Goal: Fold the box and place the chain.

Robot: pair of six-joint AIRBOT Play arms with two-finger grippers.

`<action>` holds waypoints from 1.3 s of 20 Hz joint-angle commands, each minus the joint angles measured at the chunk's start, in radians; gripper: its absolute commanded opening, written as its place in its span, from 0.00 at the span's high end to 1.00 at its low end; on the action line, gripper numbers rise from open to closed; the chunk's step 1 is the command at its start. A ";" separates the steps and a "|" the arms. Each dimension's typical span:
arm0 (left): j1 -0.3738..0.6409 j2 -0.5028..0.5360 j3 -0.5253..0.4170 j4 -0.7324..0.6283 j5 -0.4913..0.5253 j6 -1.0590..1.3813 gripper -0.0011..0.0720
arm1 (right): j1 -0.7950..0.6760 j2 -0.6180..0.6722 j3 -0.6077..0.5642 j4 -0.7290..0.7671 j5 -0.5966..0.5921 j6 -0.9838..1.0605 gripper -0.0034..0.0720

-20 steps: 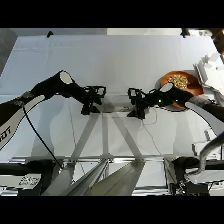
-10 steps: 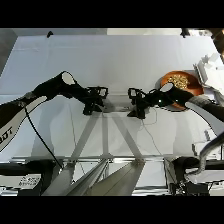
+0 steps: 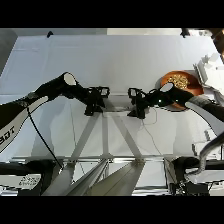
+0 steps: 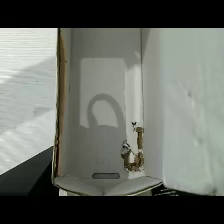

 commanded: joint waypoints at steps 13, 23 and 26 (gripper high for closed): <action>-0.001 -0.001 0.000 -0.015 -0.057 -0.161 0.71 | 0.001 0.000 0.001 0.000 0.003 -0.001 0.45; -0.001 0.013 -0.001 -0.028 -0.111 -0.229 0.97 | 0.001 0.000 0.001 0.000 0.003 -0.001 0.45; -0.001 0.087 -0.002 0.013 -0.114 -0.294 0.97 | 0.001 0.000 0.001 0.000 0.003 -0.001 0.45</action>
